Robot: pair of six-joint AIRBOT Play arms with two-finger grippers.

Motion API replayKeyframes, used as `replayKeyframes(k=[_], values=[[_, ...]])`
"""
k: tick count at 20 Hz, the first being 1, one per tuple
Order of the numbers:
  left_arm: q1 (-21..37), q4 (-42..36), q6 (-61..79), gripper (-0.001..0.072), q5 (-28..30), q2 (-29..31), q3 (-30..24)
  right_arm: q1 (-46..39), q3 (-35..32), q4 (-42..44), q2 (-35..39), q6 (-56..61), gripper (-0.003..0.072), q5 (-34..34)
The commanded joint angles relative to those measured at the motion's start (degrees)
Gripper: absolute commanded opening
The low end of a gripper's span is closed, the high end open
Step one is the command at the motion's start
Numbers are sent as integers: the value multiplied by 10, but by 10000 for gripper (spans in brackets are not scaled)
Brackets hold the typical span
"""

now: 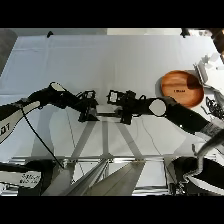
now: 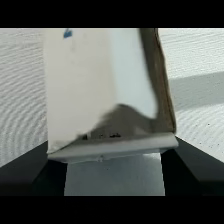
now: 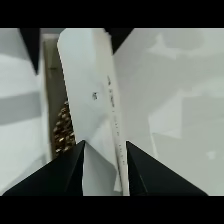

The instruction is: Fold the box and place the chain.

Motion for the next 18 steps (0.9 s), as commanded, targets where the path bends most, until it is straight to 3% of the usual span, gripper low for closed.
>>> replayKeyframes(k=[1, 9, 12, 18], values=[[0, 0, 0, 154, -1, 0, 0, 0, 0, 0, -10, 0, 260, -26], [0, 0, 0, 154, -1, 0, 0, 9, -3, 2, -28, 2, 248, 33], [0, 0, 0, 154, -1, 0, 0, 26, -3, 3, -28, 5, 429, 33], [0, 0, 0, 154, -1, 0, 0, 30, -3, -1, -22, 4, 478, 28]])
